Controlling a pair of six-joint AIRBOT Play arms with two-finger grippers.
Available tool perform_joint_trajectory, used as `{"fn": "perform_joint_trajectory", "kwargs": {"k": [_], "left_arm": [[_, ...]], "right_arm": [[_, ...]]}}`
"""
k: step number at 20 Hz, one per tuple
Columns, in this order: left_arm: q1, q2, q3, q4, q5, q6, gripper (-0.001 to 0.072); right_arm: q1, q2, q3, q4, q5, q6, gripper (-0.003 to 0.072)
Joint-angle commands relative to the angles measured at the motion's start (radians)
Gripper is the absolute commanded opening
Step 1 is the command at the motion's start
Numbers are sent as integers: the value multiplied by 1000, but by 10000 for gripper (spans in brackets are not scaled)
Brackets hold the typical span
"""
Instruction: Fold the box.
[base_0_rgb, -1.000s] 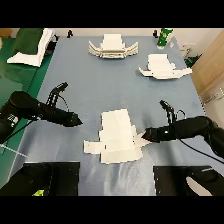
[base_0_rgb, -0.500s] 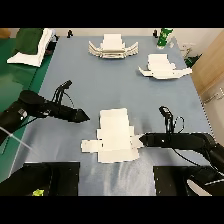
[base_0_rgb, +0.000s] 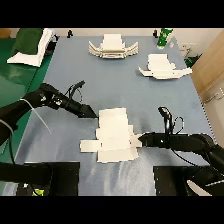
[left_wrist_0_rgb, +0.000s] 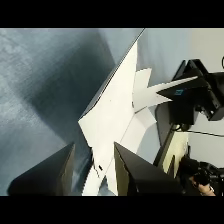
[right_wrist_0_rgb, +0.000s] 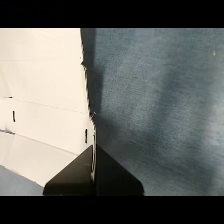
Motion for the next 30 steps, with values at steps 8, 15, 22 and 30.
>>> {"fn": "perform_joint_trajectory", "kwargs": {"k": [8,15,22,30], "left_arm": [[-97,-210,140,37,-50,56,408],[-166,-211,152,57,-32,66,407],[-200,-211,174,57,-75,84,314],[-212,-210,174,35,-145,136,14]], "right_arm": [[2,1,0,0,-19,-1,4],[2,1,0,0,-27,-3,4],[2,1,0,0,-26,-3,3],[1,1,1,-26,-24,-3,82]]}}
